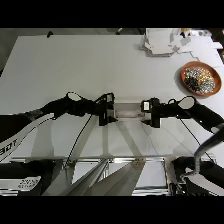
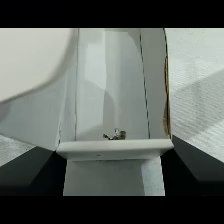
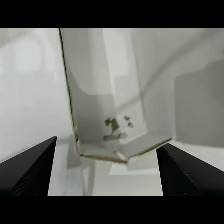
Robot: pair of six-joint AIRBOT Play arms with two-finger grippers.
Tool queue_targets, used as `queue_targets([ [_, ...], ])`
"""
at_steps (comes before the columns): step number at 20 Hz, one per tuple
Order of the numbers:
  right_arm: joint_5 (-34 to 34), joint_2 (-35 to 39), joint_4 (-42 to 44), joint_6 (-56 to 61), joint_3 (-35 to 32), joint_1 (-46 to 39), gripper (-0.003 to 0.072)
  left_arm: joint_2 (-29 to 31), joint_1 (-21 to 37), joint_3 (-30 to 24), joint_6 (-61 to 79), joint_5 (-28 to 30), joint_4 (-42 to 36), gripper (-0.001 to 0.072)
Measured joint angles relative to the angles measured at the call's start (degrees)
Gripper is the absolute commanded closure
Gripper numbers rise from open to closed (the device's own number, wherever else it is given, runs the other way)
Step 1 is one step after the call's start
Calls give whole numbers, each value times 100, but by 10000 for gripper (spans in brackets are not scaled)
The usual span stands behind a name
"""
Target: Fold the box and place the chain.
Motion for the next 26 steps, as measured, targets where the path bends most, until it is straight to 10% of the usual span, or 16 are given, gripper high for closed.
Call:
queue_targets([
  [12,295,1217,-1156,1458,0,0,172,0,0,0,2,-20,2,559],
  [14,472,1469,-874,1585,0,0,666,0,0,0,2,-20,2,559],
  [19,533,1624,358,1178,0,2,674,0,0,0,2,-20,2,559],
  [26,-1036,1106,1810,743,0,0,674,0,0,0,2,-20,2,559],
])
